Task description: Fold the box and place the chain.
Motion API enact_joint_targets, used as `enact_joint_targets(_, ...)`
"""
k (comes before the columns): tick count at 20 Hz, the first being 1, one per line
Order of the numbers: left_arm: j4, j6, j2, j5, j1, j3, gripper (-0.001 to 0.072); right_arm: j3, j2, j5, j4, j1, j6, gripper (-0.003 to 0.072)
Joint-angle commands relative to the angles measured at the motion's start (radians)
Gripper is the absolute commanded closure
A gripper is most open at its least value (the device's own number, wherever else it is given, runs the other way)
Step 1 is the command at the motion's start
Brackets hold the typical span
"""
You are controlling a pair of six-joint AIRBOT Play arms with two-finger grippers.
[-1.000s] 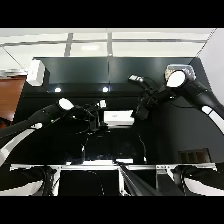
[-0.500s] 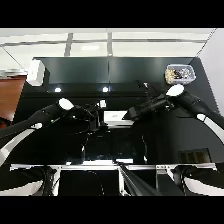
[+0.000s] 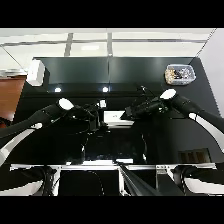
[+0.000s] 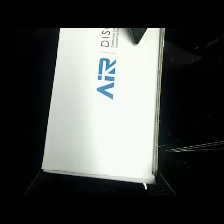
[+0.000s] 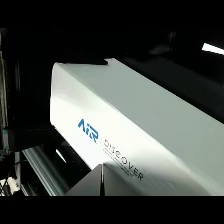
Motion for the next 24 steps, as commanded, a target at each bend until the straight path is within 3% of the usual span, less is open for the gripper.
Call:
enact_joint_targets(1, 0.000, 0.001, -0.001, 0.000, 0.000, 0.001, 0.0320, -0.002, -0.015, -0.023, -0.050, 0.001, 0.010, 0.0669)
enact_joint_targets(6, 0.000, 0.001, -0.001, 0.000, 0.000, 0.001, 0.0319, 0.030, 0.013, 0.084, -0.048, -0.038, -0.032, 0.0670)
enact_joint_targets(13, 0.002, -0.008, 0.031, -0.007, 0.001, 0.028, 0.0309, 0.062, 0.307, 0.417, -0.185, -0.314, 0.023, 0.0670)
enact_joint_targets(14, 0.003, -0.009, 0.050, -0.007, 0.002, 0.035, 0.0270, 0.062, 0.351, 0.457, -0.196, -0.365, 0.023, 0.0669)
enact_joint_targets(16, 0.026, -0.048, 0.096, -0.006, 0.002, 0.043, 0.0001, 0.062, 0.436, 0.504, -0.215, -0.472, 0.024, 0.0669)
enact_joint_targets(21, 0.035, -0.153, 0.160, -0.112, -0.024, 0.107, 0.0002, 0.061, 0.534, 0.510, -0.219, -0.623, 0.022, 0.0669)
enact_joint_targets(24, 0.034, -0.191, 0.114, -0.071, -0.101, 0.186, 0.0003, 0.059, 0.534, 0.445, -0.218, -0.616, 0.021, 0.0670)
